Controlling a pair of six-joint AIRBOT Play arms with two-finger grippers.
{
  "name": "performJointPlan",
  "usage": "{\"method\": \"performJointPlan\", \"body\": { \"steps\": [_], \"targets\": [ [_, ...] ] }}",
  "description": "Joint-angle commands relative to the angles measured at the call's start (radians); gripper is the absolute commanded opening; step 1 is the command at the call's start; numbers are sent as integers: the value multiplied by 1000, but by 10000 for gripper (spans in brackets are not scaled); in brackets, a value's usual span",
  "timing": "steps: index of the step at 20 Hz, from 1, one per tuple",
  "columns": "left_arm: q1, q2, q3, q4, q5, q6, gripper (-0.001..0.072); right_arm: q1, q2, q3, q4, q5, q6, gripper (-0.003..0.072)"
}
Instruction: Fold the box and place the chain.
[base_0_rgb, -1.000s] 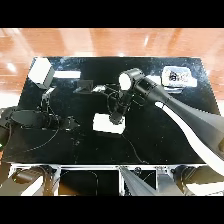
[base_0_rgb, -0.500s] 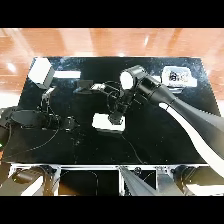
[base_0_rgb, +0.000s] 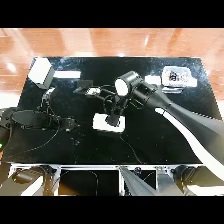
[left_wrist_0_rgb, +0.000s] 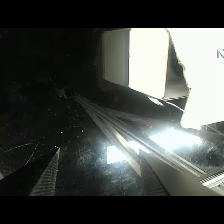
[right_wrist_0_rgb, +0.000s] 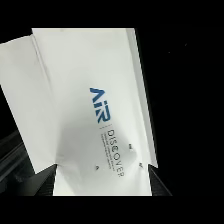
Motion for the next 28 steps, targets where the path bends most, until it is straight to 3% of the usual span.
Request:
{"method": "performJointPlan", "body": {
  "steps": [1,5,15,16,17,23,24,25,28],
  "targets": [
    [1,-1,-1,0,-1,0,592,39,0,-2,-5,17,0,720],
    [1,-1,-1,0,-2,0,592,44,0,-3,-39,-45,0,720],
    [1,-1,-1,0,-6,0,592,45,-2,-3,-86,-51,1,704],
    [1,-1,-1,0,-6,0,593,45,-2,-3,-85,-48,1,530],
    [1,-1,-1,0,-7,0,592,45,-2,-3,-85,-46,0,473],
    [1,-1,-1,0,-14,0,592,44,-2,-3,-87,-45,0,469],
    [1,-1,-1,0,-14,0,592,44,-2,-3,-94,-46,0,419],
    [1,-1,-1,0,-14,0,593,44,-2,-3,-100,-45,0,255],
    [1,-1,-1,0,-14,0,593,44,-2,-2,-101,-45,0,223]
  ]
}}
